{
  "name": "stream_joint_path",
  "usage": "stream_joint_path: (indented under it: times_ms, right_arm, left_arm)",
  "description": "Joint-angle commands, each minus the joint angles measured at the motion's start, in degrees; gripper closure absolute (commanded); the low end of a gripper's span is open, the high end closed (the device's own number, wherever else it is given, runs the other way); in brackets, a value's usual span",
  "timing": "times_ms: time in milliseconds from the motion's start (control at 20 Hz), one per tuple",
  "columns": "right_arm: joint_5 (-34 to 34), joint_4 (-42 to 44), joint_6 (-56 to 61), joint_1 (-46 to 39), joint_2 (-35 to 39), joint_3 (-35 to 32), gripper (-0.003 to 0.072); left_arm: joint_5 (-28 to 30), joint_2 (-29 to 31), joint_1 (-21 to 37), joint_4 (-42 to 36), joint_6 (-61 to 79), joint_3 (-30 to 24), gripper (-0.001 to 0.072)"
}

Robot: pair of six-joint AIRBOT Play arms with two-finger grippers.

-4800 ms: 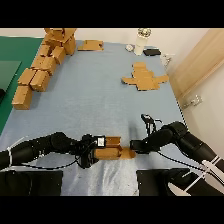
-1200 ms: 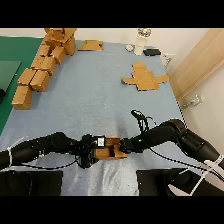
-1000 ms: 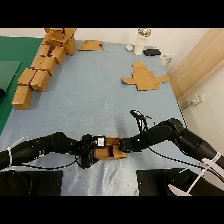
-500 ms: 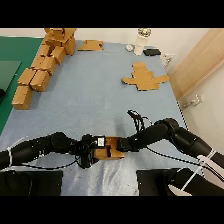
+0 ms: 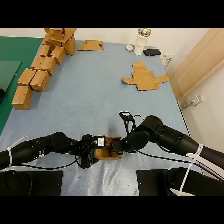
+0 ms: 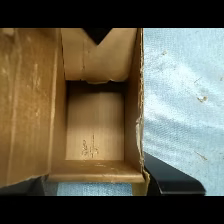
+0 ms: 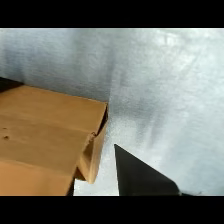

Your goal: Fold the box.

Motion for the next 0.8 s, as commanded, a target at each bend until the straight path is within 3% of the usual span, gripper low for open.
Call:
stream_joint_path:
  times_ms: [0, 650, 700, 750]
  right_arm:
    - [-1.9, -5.6, 9.1, 5.4, -3.3, 3.6, 0.0346]
    - [-6.3, -8.3, 12.9, 7.1, -16.1, 11.2, 0.0347]
    - [-6.8, -8.9, 13.1, 7.1, -16.5, 11.2, 0.0361]
    - [-7.8, -9.2, 13.2, 7.1, -16.6, 11.2, 0.0477]
  left_arm:
    - [0.0, 0.0, 0.0, 0.0, 0.0, 0.0, 0.023]
    - [0.0, 0.0, 0.0, 0.0, 0.0, 0.0, 0.023]
    - [0.0, 0.0, 0.0, 0.0, 0.0, 0.0, 0.023]
    - [0.0, 0.0, 0.0, 0.0, 0.0, 0.0, 0.023]
